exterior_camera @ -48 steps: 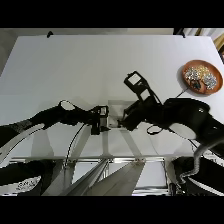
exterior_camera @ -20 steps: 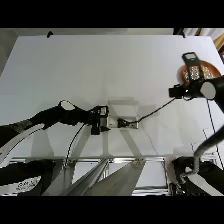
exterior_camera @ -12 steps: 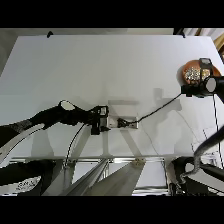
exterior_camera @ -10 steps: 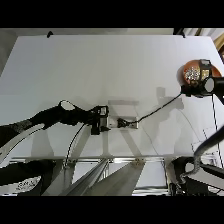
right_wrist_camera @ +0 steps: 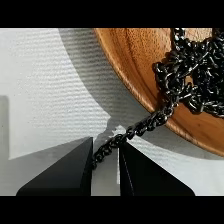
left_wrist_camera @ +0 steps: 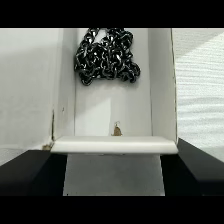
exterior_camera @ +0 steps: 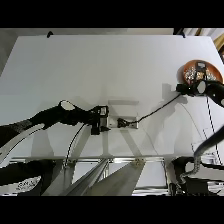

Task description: Fold the box and place the chain.

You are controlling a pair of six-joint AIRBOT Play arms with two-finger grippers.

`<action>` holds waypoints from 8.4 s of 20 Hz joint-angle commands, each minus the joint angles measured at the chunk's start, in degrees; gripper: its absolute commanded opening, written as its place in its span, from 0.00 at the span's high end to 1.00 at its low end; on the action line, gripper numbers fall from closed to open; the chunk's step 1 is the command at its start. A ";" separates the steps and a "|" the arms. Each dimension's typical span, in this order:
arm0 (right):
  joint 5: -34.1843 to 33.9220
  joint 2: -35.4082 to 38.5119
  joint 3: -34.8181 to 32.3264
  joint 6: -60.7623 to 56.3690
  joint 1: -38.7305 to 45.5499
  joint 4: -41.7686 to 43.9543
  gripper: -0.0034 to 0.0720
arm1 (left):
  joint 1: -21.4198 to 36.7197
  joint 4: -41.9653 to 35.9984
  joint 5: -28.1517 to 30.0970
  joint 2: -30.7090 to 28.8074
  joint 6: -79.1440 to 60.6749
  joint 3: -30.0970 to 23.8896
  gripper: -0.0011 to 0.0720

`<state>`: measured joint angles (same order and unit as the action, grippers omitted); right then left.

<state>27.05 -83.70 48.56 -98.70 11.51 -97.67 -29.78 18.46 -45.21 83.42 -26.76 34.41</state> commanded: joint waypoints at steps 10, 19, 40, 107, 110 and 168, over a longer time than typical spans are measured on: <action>11.58 15.23 0.02 11.30 -5.22 0.92 0.93 | 0.04 0.00 0.00 -0.04 0.00 0.00 0.79; 28.55 43.82 0.02 13.62 -24.06 9.90 0.93 | 0.04 0.00 0.00 -0.04 0.00 0.00 0.79; 24.22 48.06 0.00 16.48 -55.74 23.58 0.93 | 0.04 0.00 0.00 -0.04 0.00 0.00 0.79; -5.40 0.92 -2.08 -2.23 0.61 1.44 0.68 | 0.04 0.00 0.00 -0.04 0.00 0.00 0.79; -3.41 0.31 -2.08 -1.53 2.29 1.44 0.72 | 0.04 0.00 0.00 -0.04 0.00 0.00 0.79; 12.94 13.18 -2.10 10.64 -58.01 23.02 0.82 | 0.04 0.00 0.00 -0.04 0.00 0.00 0.79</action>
<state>42.74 -69.06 46.44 -87.90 -46.44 -76.27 -29.78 18.46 -45.21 83.42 -26.74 34.41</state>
